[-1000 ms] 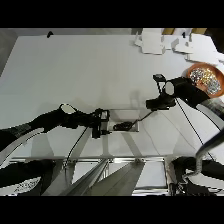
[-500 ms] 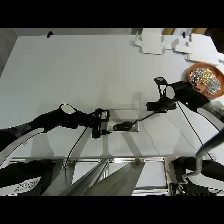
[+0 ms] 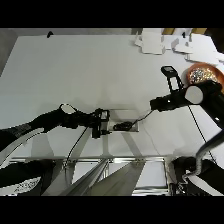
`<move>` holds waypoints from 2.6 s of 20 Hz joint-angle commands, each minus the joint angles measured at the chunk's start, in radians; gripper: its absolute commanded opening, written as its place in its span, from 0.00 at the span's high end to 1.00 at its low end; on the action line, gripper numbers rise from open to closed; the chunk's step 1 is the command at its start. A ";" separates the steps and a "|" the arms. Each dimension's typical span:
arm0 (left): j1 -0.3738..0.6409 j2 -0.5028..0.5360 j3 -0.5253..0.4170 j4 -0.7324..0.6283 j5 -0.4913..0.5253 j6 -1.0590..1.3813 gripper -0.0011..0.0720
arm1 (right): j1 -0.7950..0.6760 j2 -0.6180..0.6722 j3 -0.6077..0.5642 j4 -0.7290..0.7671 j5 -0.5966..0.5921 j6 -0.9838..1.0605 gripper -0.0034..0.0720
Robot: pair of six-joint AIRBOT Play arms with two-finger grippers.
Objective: Fold the box and place the chain.
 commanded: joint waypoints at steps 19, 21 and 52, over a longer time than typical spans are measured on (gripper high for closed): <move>0.000 0.001 0.000 0.000 0.000 0.000 0.64 | 0.508 0.025 -0.001 0.056 -0.246 0.193 0.93; 0.000 0.001 0.000 0.000 0.000 0.000 0.64 | 0.508 -0.046 -0.001 0.055 -0.242 0.159 0.80; 0.000 0.001 0.000 0.000 0.000 0.000 0.64 | -0.128 -0.435 0.062 -0.186 -0.079 0.067 0.52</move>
